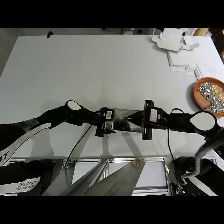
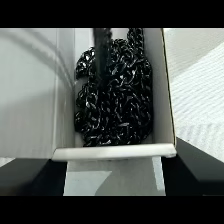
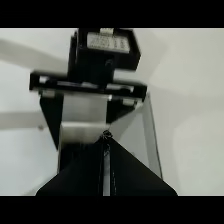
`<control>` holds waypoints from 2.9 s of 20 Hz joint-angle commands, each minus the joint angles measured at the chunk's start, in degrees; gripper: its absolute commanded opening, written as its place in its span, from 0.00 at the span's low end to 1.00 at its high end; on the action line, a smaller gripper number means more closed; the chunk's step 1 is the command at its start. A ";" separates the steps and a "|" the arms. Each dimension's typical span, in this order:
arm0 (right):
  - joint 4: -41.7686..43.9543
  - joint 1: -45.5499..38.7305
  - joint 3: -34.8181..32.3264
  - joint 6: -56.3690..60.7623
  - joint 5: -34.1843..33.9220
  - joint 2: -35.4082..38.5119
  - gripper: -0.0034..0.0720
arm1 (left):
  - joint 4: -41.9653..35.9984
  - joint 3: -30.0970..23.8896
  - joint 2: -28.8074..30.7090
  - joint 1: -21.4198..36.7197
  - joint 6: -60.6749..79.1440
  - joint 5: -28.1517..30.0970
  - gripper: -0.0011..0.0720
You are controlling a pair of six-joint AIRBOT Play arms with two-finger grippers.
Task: Fold the box and place the chain.
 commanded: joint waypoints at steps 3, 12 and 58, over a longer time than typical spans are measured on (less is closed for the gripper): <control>-16.44 -4.31 1.68 12.79 7.13 -0.35 0.07 | 0.02 0.02 0.04 0.00 0.00 0.02 0.51; -19.08 -9.44 21.27 19.78 24.13 -6.36 0.21 | 0.02 0.02 0.04 0.02 0.00 0.00 0.51; -37.97 12.22 20.35 34.86 9.84 -20.37 0.25 | 0.02 0.02 0.04 0.00 0.00 0.00 0.51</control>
